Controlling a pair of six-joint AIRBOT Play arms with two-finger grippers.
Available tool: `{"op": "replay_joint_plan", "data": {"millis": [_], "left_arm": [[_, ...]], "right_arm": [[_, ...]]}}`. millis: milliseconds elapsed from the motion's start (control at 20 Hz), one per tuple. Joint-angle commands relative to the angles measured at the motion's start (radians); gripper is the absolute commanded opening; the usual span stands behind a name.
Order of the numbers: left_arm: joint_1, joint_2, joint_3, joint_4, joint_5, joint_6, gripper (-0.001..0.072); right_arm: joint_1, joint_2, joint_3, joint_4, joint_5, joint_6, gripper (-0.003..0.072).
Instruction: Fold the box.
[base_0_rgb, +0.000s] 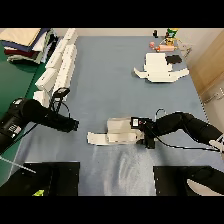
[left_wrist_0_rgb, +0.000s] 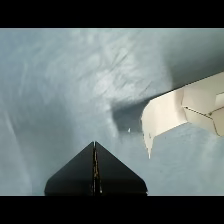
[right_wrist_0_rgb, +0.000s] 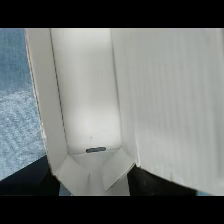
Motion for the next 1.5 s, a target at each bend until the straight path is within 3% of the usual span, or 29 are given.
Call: {"op": "replay_joint_plan", "data": {"millis": [0, 150, 400, 650, 1000, 1050, 1100, 1450], "left_arm": [[0.057, -0.024, -0.102, -0.145, 0.006, -0.082, 0.0012], [-0.044, -0.058, -0.190, -0.289, 0.166, -0.066, 0.0011], [-0.246, -0.109, -0.202, -0.364, 0.391, -0.089, 0.0011], [-0.291, -0.142, -0.195, -0.396, 0.406, -0.089, 0.0012], [-0.290, -0.142, -0.101, -0.410, 0.351, -0.066, 0.0016], [-0.290, -0.142, -0.099, -0.411, 0.351, -0.066, 0.0163], [-0.291, -0.142, -0.100, -0.414, 0.349, -0.067, 0.0440], [-0.291, -0.143, -0.100, -0.428, 0.367, -0.068, 0.0466]], "right_arm": [[0.000, -0.001, 0.000, 0.000, 0.000, 0.000, 0.0505], [0.000, -0.001, 0.000, 0.000, 0.000, 0.000, 0.0505], [0.000, -0.001, 0.000, 0.000, 0.000, 0.000, 0.0505], [0.000, -0.001, 0.000, 0.000, 0.000, 0.000, 0.0505], [0.000, -0.001, 0.000, 0.000, 0.000, 0.000, 0.0505], [0.000, -0.001, 0.000, 0.000, 0.000, 0.000, 0.0505], [0.000, -0.001, 0.000, 0.000, 0.000, 0.000, 0.0505], [0.000, -0.001, 0.000, 0.000, 0.000, 0.000, 0.0505]]}}
